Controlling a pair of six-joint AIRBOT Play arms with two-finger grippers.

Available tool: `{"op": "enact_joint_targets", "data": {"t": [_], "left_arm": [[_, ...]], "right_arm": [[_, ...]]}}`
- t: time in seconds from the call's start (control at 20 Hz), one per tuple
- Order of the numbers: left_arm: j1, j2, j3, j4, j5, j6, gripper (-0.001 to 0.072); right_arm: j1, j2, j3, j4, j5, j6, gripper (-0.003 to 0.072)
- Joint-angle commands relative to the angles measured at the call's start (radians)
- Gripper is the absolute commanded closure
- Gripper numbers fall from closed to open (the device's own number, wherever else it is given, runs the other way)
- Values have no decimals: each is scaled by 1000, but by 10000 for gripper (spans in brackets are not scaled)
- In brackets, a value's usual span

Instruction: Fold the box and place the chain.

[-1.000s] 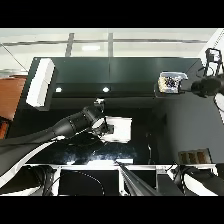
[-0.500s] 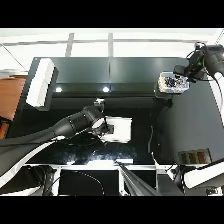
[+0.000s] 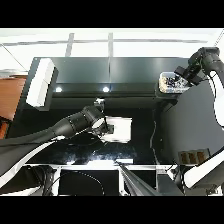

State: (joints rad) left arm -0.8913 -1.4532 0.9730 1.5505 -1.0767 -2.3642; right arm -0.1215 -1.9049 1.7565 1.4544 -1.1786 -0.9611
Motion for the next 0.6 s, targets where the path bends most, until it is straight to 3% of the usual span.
{"op": "enact_joint_targets", "data": {"t": [0.0, 0.1, 0.15, 0.2, 0.35, 0.55], "left_arm": [[0, -1, 0, 0, -1, 0, 679], [0, -1, 0, 0, -1, 0, 679], [0, -1, 0, 0, -1, 0, 679], [0, -1, 0, 0, 0, 0, 679], [0, -1, 0, 0, 0, 0, 679], [0, -1, 0, 0, 1, 0, 679]], "right_arm": [[-5, -21, 4, 18, 20, 52, 246], [-5, -30, 4, 20, 32, 52, 291], [-5, -30, 5, 20, 40, 51, 406], [-5, -30, 5, 21, 42, 44, 438], [-10, -29, 12, 68, 31, -66, 659], [-30, 24, 71, 161, 3, -282, 663]]}}
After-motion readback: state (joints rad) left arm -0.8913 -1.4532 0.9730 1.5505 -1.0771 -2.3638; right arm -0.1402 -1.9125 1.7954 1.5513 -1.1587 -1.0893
